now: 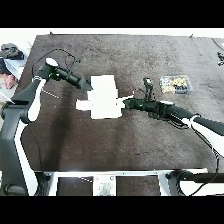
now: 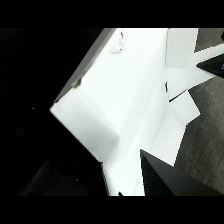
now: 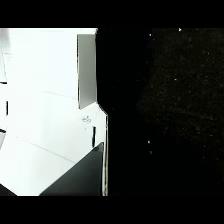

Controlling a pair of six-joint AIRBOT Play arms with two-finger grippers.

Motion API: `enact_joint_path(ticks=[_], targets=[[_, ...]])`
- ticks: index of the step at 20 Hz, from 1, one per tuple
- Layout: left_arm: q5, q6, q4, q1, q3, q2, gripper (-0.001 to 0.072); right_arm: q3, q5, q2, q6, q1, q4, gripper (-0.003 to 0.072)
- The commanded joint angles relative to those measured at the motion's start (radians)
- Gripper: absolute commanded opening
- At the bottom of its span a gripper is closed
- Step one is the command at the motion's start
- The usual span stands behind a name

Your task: Fold the box and place the chain.

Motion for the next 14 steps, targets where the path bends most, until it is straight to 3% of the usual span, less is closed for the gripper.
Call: enact_joint_path(ticks=[1, 10, 12, 13, 14], targets=[[-0.012, 0.009, -0.048, -0.018, -0.001, -0.017, 0.0589, 0.0, 0.004, 0.001, 0.0, 0.0, 0.0, -0.0015], [-0.1, 0.035, -0.108, -0.035, -0.013, -0.051, 0.0587, 0.0, 0.004, 0.001, 0.0, -0.003, 0.0, -0.0015], [-0.111, 0.042, -0.103, -0.035, -0.014, -0.052, 0.0465, 0.0, 0.005, 0.001, 0.0, -0.008, 0.0, -0.0015], [-0.105, 0.045, -0.105, -0.035, -0.014, -0.052, 0.0464, 0.0, 0.006, 0.001, 0.0, -0.01, 0.0, -0.0015], [-0.105, 0.05, -0.108, -0.035, -0.014, -0.052, 0.0365, 0.0, 0.007, 0.001, 0.0, -0.011, 0.0, -0.0015]])
